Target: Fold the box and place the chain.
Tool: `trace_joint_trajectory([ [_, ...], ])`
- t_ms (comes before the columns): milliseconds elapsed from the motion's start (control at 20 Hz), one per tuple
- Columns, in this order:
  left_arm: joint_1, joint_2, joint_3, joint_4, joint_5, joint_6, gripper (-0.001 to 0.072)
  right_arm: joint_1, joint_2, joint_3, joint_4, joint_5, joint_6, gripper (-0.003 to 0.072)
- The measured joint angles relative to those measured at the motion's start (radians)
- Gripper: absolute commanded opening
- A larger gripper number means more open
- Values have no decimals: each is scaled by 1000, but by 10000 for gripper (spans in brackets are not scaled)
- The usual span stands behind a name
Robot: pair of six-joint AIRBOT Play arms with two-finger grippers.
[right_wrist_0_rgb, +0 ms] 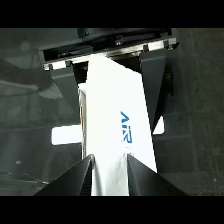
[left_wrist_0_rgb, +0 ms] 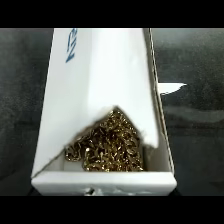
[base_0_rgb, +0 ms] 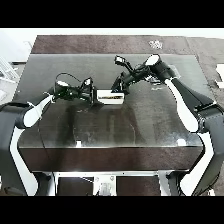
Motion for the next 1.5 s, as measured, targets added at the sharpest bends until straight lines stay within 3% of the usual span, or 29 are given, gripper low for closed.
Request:
trace_joint_trajectory([
  [400, 0, 0, 0, 0, 0, 0, 471, 1, 20, -77, 6, -26, -28, 218],
  [1500, 0, 0, 0, 0, 0, -1, 471, 5, 75, -141, 0, -105, -61, 218],
])
